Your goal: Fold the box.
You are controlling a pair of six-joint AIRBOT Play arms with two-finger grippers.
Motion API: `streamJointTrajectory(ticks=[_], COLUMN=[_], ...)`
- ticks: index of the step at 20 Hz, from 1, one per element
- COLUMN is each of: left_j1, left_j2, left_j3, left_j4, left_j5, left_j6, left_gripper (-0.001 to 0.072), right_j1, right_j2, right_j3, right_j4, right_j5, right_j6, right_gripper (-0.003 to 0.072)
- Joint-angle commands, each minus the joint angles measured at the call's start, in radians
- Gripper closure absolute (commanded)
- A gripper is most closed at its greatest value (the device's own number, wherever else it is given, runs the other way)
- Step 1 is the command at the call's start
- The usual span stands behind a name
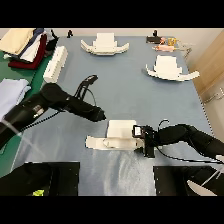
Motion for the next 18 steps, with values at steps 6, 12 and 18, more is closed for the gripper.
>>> streamJointTrajectory(ticks=[6, 12, 18], left_j1=[0.014, 0.014, -0.054], left_j2=[0.313, 0.241, 0.044], left_j3=[-0.211, -0.284, -0.319], left_j4=[0.126, 0.04, -0.099], left_j5=[-0.031, 0.072, 0.072], left_j6=[0.402, 0.773, 1.09], left_gripper=[0.0555, 0.0017, 0.0018], right_j1=[0.0, 0.0, 0.0], right_j2=[0.001, 0.001, 0.001], right_j3=[0.001, 0.001, 0.001], right_j4=[0.0, 0.0, 0.0], right_j5=[0.0, 0.0, 0.0], right_j6=[0.0, 0.0, 0.0], right_gripper=[0.0175, 0.0175, 0.0175])
